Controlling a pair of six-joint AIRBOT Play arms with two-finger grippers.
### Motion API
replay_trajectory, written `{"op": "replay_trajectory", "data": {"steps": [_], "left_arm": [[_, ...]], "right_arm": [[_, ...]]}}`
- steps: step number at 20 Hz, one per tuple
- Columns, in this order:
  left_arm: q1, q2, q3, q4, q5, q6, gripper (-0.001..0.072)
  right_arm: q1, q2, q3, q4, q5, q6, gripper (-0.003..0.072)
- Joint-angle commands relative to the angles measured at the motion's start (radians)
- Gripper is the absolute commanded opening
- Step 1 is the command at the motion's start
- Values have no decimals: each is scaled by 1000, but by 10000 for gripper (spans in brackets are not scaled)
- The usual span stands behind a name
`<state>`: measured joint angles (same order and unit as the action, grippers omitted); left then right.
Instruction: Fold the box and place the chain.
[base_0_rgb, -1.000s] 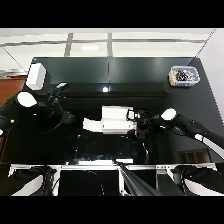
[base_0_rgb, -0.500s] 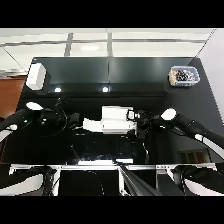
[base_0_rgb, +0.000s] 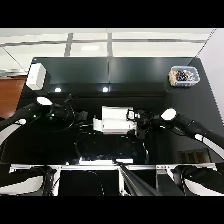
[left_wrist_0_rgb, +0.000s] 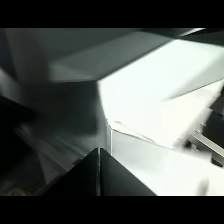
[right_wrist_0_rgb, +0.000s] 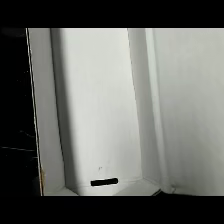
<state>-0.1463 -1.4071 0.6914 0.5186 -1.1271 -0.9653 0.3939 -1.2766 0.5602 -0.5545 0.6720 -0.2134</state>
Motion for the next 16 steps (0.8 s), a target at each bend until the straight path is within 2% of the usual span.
{"op": "replay_trajectory", "data": {"steps": [1,2,3,7,9,14,16], "left_arm": [[-14,-2,63,-55,-83,17,341],[-25,-2,74,-60,-84,16,569],[-38,-2,80,-56,-80,16,581],[-116,-2,82,-55,-19,-8,572],[-149,-2,83,-56,-1,-12,443],[-180,-1,85,-41,32,-96,443],[-191,0,108,27,41,-151,443]], "right_arm": [[1,0,0,0,0,0,424],[1,0,0,0,0,0,423],[1,0,0,0,0,0,423],[1,0,0,0,0,0,423],[1,0,0,0,0,0,423],[1,0,0,0,0,0,423],[1,0,0,1,0,0,423]]}}
